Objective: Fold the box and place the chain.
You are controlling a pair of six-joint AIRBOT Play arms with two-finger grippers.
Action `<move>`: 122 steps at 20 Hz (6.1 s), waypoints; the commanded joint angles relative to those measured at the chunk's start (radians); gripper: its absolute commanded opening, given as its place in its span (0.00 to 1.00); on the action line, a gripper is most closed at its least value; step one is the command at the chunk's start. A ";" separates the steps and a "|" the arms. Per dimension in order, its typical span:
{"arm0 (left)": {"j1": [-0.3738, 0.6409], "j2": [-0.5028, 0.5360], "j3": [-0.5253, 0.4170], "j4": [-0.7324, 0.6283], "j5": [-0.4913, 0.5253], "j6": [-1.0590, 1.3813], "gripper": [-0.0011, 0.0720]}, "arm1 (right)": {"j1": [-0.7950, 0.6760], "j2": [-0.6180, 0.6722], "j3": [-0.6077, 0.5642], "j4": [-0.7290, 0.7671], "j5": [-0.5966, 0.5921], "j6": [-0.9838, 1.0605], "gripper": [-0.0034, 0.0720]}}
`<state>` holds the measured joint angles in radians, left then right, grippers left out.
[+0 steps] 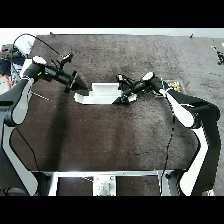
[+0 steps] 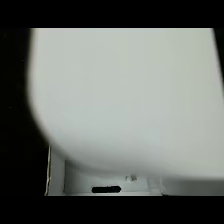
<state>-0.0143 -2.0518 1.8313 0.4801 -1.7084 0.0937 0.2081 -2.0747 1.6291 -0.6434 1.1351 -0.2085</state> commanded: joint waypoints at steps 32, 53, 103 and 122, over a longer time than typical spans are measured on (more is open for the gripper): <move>-0.187 0.248 -0.367 -0.062 0.800 -0.089 0.03 | 0.001 0.000 -0.001 0.000 0.002 0.000 0.57; -0.188 0.153 -0.371 -0.057 0.782 -0.048 0.03 | 0.001 0.000 -0.001 0.000 0.002 0.000 0.57; -0.190 0.244 -0.440 0.362 0.728 0.049 0.49 | 0.001 0.000 -0.001 0.000 0.002 0.000 0.57; -0.190 0.212 -0.440 0.206 0.685 0.125 0.24 | 0.001 0.000 0.000 0.000 0.002 0.000 0.57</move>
<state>-0.2050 -1.8385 1.3914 0.7067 -1.0092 0.2100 0.2081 -2.0747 1.6287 -0.6441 1.1370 -0.2089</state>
